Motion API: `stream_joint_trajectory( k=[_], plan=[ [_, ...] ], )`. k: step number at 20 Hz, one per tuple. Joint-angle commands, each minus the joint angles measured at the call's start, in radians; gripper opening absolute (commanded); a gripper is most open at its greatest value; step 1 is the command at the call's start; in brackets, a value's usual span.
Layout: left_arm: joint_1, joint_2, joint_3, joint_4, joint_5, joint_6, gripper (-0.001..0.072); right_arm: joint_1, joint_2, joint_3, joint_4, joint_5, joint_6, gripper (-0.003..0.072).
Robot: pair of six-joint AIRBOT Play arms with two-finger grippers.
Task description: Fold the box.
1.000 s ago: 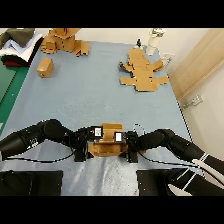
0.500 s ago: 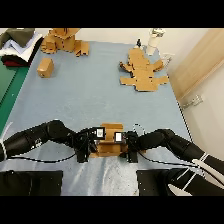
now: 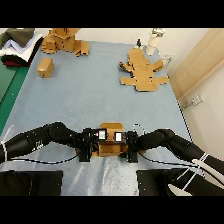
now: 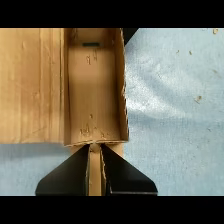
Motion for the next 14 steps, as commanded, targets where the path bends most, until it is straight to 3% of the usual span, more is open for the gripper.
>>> stream_joint_trajectory(
  k=[1, 8, 9, 10, 11, 13, 14],
  plan=[
    [-0.032, 0.0, -0.001, -0.002, 0.055, 0.003, 0.0102, -0.001, -0.001, 0.0, 0.0, 0.0, 0.0, 0.0448],
    [-0.065, 0.0, -0.003, -0.042, 0.108, 0.003, 0.0107, -0.001, -0.001, 0.0, 0.0, 0.0, 0.0, 0.0448],
    [-0.065, 0.0, -0.005, -0.042, 0.107, 0.003, 0.0162, -0.001, -0.001, 0.0, 0.0, 0.0, 0.0, 0.0448],
    [-0.065, 0.0, -0.006, -0.042, 0.106, 0.002, 0.0313, -0.001, -0.001, 0.0, 0.0, 0.0, 0.0, 0.0448],
    [-0.065, 0.0, -0.006, -0.042, 0.101, 0.002, 0.0416, -0.001, -0.001, 0.0, 0.0, 0.0, 0.0, 0.0449],
    [-0.065, 0.0, -0.006, -0.042, 0.092, 0.002, 0.0437, -0.001, -0.001, 0.0, 0.0, 0.0, 0.0, 0.0448],
    [-0.065, 0.0, -0.006, -0.043, 0.092, 0.002, 0.0559, -0.001, -0.001, 0.0, 0.0, 0.0, 0.0, 0.0448]
  ],
)
